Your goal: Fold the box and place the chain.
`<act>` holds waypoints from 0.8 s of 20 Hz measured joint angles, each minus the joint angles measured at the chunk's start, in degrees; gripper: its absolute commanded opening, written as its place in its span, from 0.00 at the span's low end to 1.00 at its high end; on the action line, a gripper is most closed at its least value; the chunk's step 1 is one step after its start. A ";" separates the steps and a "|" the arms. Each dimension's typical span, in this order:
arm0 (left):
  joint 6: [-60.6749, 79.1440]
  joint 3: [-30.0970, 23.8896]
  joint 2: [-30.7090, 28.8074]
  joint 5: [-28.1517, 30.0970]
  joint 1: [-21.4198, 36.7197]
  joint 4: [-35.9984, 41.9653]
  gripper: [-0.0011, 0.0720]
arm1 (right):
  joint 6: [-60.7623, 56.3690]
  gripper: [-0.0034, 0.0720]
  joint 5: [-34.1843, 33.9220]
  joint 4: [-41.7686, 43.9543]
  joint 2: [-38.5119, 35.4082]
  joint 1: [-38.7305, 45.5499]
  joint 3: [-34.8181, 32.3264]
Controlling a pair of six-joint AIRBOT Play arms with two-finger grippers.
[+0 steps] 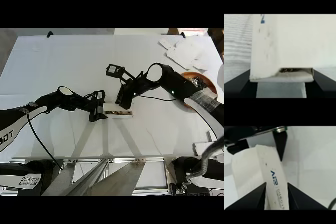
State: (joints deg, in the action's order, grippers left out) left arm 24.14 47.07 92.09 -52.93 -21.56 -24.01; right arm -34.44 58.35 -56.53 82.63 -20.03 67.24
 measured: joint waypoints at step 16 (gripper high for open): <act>-0.02 0.00 0.00 0.00 0.00 0.00 0.41 | 9.94 0.55 -10.05 -0.61 -3.43 -5.73 -7.63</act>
State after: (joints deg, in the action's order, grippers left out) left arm 24.12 47.07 92.09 -52.93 -21.56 -24.01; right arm -24.49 48.29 -57.14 79.20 -25.76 59.61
